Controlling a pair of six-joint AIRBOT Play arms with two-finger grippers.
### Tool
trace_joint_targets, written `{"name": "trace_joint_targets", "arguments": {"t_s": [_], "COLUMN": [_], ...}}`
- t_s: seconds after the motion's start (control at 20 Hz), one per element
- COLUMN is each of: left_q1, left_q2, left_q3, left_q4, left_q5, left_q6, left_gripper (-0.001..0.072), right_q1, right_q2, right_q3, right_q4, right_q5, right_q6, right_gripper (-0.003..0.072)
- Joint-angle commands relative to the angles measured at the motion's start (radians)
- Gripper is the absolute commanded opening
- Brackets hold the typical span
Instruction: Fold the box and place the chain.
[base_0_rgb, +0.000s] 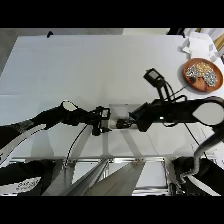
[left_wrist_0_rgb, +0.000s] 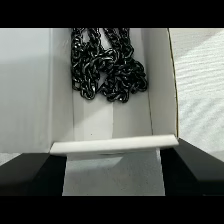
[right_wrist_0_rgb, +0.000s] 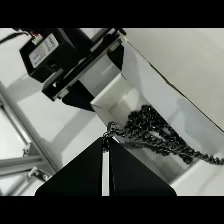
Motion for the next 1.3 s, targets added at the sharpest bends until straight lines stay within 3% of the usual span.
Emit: {"name": "trace_joint_targets", "arguments": {"t_s": [0.0, 0.4, 0.65, 0.7, 0.75, 0.8, 1.0, 1.1, 1.25], "left_q1": [0.001, 0.001, 0.001, 0.001, 0.001, 0.001, 0.001, 0.001, 0.001], "left_q2": [0.001, 0.001, 0.001, 0.001, 0.001, 0.001, 0.001, 0.001, 0.001], "left_q3": [0.000, 0.000, 0.000, 0.000, 0.000, 0.000, 0.000, 0.000, 0.000], "left_q4": [0.000, 0.000, 0.000, 0.000, 0.000, 0.000, 0.000, 0.000, 0.000], "left_q5": [0.000, 0.000, 0.000, 0.000, 0.000, 0.000, 0.000, 0.000, 0.000], "left_q6": [0.000, 0.000, 0.000, 0.000, 0.000, 0.000, 0.000, 0.000, 0.000], "left_gripper": [0.0251, 0.0251, 0.0251, 0.0251, 0.0251, 0.0251, 0.0251, 0.0251, 0.0251], "right_q1": [0.076, 0.167, 0.198, 0.198, 0.198, 0.197, 0.197, 0.171, 0.039], "right_q2": [-0.114, -0.364, -0.382, -0.382, -0.381, -0.377, -0.257, -0.152, -0.013], "right_q3": [0.001, 0.001, 0.001, 0.001, 0.001, 0.001, 0.007, 0.015, 0.035], "right_q4": [-0.064, -0.095, -0.094, -0.094, -0.092, -0.092, -0.137, -0.251, -0.411], "right_q5": [-0.075, -0.190, -0.229, -0.228, -0.224, -0.213, -0.116, -0.054, 0.130], "right_q6": [0.077, 0.168, 0.174, 0.174, 0.174, 0.174, 0.188, 0.264, 0.367], "right_gripper": [0.0019, 0.0020, 0.0024, 0.0080, 0.0184, 0.0220, 0.0218, 0.0218, 0.0219]}}
